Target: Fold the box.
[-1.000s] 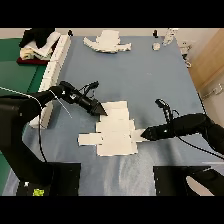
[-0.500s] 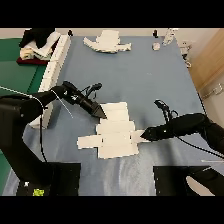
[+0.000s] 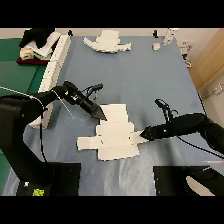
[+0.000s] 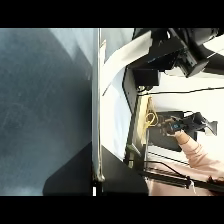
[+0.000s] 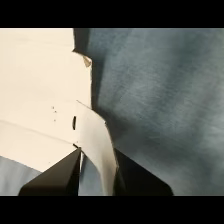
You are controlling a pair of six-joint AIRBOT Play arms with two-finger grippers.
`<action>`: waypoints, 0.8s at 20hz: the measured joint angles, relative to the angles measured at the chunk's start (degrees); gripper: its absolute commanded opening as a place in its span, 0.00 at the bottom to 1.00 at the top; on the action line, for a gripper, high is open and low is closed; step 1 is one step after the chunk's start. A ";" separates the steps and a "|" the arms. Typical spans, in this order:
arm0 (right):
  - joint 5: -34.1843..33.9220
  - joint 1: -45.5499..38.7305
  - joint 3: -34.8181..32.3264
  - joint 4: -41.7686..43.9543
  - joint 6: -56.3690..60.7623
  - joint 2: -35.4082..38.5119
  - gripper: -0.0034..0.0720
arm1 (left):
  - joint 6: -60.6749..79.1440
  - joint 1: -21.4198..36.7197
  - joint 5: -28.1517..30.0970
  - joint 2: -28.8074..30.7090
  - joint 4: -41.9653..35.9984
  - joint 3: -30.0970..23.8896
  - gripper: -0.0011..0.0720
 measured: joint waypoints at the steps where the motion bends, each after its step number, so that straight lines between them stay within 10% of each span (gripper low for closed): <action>1: 0.50 0.00 0.35 -2.14 0.00 0.00 0.45 | 0.33 0.00 -0.57 0.00 -0.04 0.02 0.03; 8: 7.48 -0.09 4.68 -24.87 14.71 -0.02 0.45 | 13.53 -1.44 1.14 5.03 -1.46 0.37 0.02; 16: 12.72 -0.09 10.56 -38.97 34.01 -0.02 0.45 | 29.07 -9.51 20.00 26.36 0.07 -11.13 0.02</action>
